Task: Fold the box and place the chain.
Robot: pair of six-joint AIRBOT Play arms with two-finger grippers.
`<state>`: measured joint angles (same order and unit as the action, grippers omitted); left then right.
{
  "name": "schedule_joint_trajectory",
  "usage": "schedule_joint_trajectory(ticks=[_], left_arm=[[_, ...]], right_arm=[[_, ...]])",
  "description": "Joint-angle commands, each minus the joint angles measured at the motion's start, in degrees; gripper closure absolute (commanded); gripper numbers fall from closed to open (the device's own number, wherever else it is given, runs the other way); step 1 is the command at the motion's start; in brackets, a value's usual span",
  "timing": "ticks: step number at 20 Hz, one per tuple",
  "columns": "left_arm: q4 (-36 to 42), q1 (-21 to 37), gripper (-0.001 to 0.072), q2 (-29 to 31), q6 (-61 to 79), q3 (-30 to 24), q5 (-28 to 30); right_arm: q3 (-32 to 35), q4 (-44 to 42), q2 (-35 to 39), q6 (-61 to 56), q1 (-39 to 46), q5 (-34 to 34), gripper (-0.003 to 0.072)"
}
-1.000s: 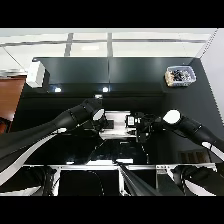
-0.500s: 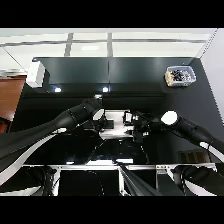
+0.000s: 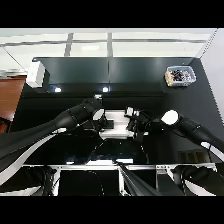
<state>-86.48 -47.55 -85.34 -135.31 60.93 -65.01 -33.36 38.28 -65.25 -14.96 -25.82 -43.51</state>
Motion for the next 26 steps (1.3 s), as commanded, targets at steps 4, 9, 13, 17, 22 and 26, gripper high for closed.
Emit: schedule_joint_trajectory(ticks=[4,9,13,17,22,26], left_arm=[[0.0,0.1,0.0689,0.0,0.1,0.0,0.0],[0.6,0.1,0.0689,0.0,0.1,0.0,0.0],[0.6,0.1,0.0689,0.0,0.1,0.0,0.0],[0.6,0.1,0.0689,0.0,0.1,0.0,0.0],[0.6,0.1,0.0688,0.0,0.1,0.0,0.0],[0.6,0.1,0.0688,0.0,0.1,0.0,0.0]], right_arm=[[-7.6,6.4,8.1,-35.0,15.0,-28.6,0.0674],[-5.0,9.8,8.4,-49.5,31.7,-19.9,0.0674],[-3.1,12.6,0.8,-59.6,37.3,-22.4,0.0676],[-1.8,5.0,-8.0,-53.4,31.9,-26.1,0.0675],[-1.0,-0.2,-12.4,-50.0,21.9,-20.0,0.0674],[-1.0,-9.9,-12.4,-43.7,21.0,-21.2,0.0674]])
